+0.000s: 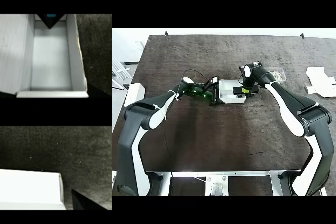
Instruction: Fold the box and place the chain.
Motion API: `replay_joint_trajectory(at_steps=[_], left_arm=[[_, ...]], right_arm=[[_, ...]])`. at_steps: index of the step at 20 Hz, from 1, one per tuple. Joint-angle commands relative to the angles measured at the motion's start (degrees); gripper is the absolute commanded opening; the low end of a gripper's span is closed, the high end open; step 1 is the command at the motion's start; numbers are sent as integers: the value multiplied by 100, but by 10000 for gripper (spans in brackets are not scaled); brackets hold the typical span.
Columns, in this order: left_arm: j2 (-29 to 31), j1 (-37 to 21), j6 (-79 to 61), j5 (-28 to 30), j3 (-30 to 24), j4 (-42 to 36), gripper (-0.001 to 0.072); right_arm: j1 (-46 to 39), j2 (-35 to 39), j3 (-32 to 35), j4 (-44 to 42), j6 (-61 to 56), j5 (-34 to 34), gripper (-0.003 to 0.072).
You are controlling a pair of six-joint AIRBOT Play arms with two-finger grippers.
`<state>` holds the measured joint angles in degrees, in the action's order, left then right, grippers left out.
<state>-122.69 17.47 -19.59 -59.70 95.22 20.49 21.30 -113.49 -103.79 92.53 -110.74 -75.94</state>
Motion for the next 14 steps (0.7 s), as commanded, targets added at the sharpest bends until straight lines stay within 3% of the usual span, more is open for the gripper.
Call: replay_joint_trajectory(at_steps=[1, 7, 14], left_arm=[[2, -2, 4, 11, 4, 9, 350], [2, -2, 4, 15, 4, 9, 350], [2, -2, 4, 13, 4, 9, 350]], right_arm=[[-7, 57, -7, -11, -26, 0, 499], [-13, 503, -11, -37, 39, -109, 500], [-354, 1558, -11, 330, 798, -153, 496]])
